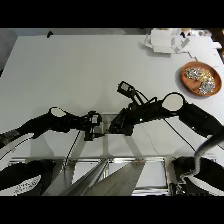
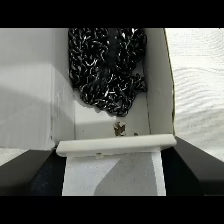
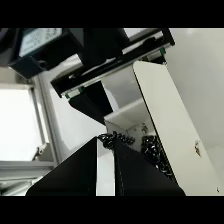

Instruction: Fold the box and place the chain.

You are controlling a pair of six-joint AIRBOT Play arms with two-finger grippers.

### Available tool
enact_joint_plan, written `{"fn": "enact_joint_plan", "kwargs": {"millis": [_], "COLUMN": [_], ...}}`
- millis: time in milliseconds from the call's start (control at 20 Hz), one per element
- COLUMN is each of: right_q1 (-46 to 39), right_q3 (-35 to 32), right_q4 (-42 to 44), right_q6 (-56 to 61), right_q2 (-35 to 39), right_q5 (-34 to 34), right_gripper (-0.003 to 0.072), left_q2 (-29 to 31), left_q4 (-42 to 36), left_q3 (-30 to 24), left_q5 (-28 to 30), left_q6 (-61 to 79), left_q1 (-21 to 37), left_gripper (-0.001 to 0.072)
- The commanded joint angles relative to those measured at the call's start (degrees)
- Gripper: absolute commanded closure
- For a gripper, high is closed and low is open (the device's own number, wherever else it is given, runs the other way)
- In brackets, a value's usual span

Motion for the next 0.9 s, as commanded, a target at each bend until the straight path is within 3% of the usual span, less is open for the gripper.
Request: {"fn": "enact_joint_plan", "kwargs": {"millis": [0,150,400,500,650,750,850], "right_q1": [0.1,0.1,2.8,2.8,0.9,-0.9,-2.5], "right_q3": [0.0,0.0,0.2,1.4,7.1,11.8,15.1], "right_q4": [-1.2,1.1,-0.2,-0.5,-1.5,-2.1,-4.9], "right_q6": [-0.6,-0.6,-0.5,-0.5,-0.3,-0.4,-0.4], "right_q2": [-1.6,-1.6,-1.6,-1.3,-1.2,-1.2,-1.5], "right_q5": [-0.1,-0.1,-1.3,-0.3,6.5,9.0,6.9], "right_gripper": [0.0663,0.0661,0.0483,0.0476,0.0495,0.0664,0.0664], "left_q2": [0.0,0.0,0.0,0.0,0.0,0.0,0.0], "left_q4": [0.0,0.0,0.0,0.0,0.0,0.0,0.0], "left_q3": [0.0,0.0,0.0,0.0,0.0,0.0,0.0], "left_q5": [0.0,0.0,0.0,0.0,0.0,0.0,0.0], "left_q6": [0.0,0.0,0.0,0.0,0.0,0.0,0.0], "left_q1": [0.0,0.0,0.0,0.0,0.0,0.0,0.0], "left_gripper": [0.0573,0.0573,0.0573,0.0573,0.0573,0.0573,0.0573]}}
